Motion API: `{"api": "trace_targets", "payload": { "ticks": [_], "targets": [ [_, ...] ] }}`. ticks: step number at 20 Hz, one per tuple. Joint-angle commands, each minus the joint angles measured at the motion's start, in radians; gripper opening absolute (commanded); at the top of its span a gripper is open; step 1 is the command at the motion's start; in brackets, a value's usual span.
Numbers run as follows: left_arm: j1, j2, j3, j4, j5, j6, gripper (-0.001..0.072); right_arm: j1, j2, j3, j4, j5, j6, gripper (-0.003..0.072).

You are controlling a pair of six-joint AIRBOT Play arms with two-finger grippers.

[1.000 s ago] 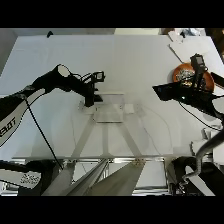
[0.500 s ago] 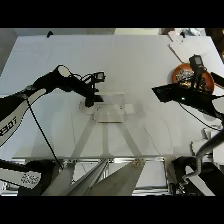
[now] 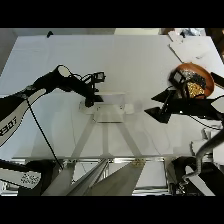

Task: Fold the box and place the chain.

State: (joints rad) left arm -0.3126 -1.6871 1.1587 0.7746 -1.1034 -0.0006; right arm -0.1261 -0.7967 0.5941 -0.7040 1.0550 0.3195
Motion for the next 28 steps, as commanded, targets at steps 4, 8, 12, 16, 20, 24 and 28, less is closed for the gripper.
{"api": "trace_targets", "payload": {
  "ticks": [4,8,12,16,20,24,28],
  "targets": [
    [-0.001,0.0,0.0,0.0,0.0,0.0,0.0014,0.008,-0.024,-0.002,-0.005,0.087,-0.364,0.0702],
    [0.0,0.0,0.0,0.0,0.0,0.0,0.0014,0.104,-0.095,-0.002,-0.024,0.06,-0.436,0.0706],
    [-0.001,0.0,0.0,0.0,0.0,0.0,0.0014,0.25,-0.219,-0.002,-0.106,-0.12,-0.435,0.0706],
    [-0.001,0.0,-0.001,0.0,0.0,0.0,0.0014,0.266,-0.332,-0.002,-0.019,-0.261,-0.436,0.0706],
    [-0.001,0.0,0.0,0.0,0.0,0.0,0.0014,0.294,-0.423,-0.002,-0.01,-0.349,-0.436,0.0705],
    [-0.001,0.0,0.0,0.0,0.0,0.0,0.0014,0.38,-0.484,-0.002,0.065,-0.461,-0.436,0.0705],
    [-0.001,0.0,0.0,0.0,0.0,0.0,0.0014,0.423,-0.507,-0.002,0.071,-0.519,-0.432,0.0703]
  ]
}}
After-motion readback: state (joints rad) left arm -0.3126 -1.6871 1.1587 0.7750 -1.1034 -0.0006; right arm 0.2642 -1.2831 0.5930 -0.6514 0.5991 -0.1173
